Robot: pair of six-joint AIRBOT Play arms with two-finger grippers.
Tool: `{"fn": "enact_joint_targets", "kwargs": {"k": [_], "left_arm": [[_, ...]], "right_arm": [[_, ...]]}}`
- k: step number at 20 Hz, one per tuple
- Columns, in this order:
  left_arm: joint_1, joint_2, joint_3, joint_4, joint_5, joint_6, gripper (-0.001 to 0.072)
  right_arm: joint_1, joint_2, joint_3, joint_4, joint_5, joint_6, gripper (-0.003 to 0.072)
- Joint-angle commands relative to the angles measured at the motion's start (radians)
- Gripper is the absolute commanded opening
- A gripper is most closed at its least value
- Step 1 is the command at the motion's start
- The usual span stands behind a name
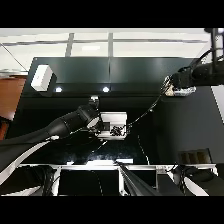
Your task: Fold the box and place the chain.
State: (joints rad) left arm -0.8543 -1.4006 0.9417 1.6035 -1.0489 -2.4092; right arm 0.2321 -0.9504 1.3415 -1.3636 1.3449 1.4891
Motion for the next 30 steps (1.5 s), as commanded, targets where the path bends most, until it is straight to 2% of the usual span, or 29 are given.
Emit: {"fn": "enact_joint_targets", "kwargs": {"k": [1, 4, 8, 10, 14, 18, 20, 26, 30], "left_arm": [[0.000, -0.001, 0.000, 0.000, 0.000, 0.000, 0.0031], [0.000, -0.001, 0.000, 0.000, 0.000, 0.000, 0.0031], [0.000, -0.001, 0.000, 0.000, 0.000, 0.000, 0.0032], [-0.001, -0.001, 0.000, 0.000, 0.000, 0.000, 0.0031], [0.000, -0.001, 0.000, 0.000, 0.001, 0.000, 0.0031], [-0.001, -0.001, 0.000, 0.000, 0.001, 0.000, 0.0031], [0.000, -0.001, 0.000, 0.000, 0.001, 0.000, 0.0031], [0.000, -0.001, 0.000, 0.000, 0.001, 0.000, 0.0031], [-0.001, 0.000, 0.000, 0.000, 0.001, 0.000, 0.0031]], "right_arm": [[0.000, 0.013, 0.077, 0.215, 0.102, -0.083, 0.0030], [0.001, 0.013, 0.077, 0.366, 0.125, -0.125, 0.0030], [0.001, 0.013, 0.066, 0.426, 0.138, -0.135, 0.0030], [0.001, 0.012, 0.029, 0.507, 0.124, -0.152, 0.0029], [0.050, 0.004, -0.074, 0.656, 0.051, -0.183, 0.0029], [0.180, -0.043, -0.082, 0.763, -0.049, -0.228, 0.0030], [0.197, -0.047, -0.081, 0.769, -0.114, -0.229, 0.0030], [0.193, -0.047, -0.080, 0.818, -0.144, -0.230, 0.0030], [0.200, -0.053, -0.105, 0.600, -0.085, -0.170, 0.0030]]}}
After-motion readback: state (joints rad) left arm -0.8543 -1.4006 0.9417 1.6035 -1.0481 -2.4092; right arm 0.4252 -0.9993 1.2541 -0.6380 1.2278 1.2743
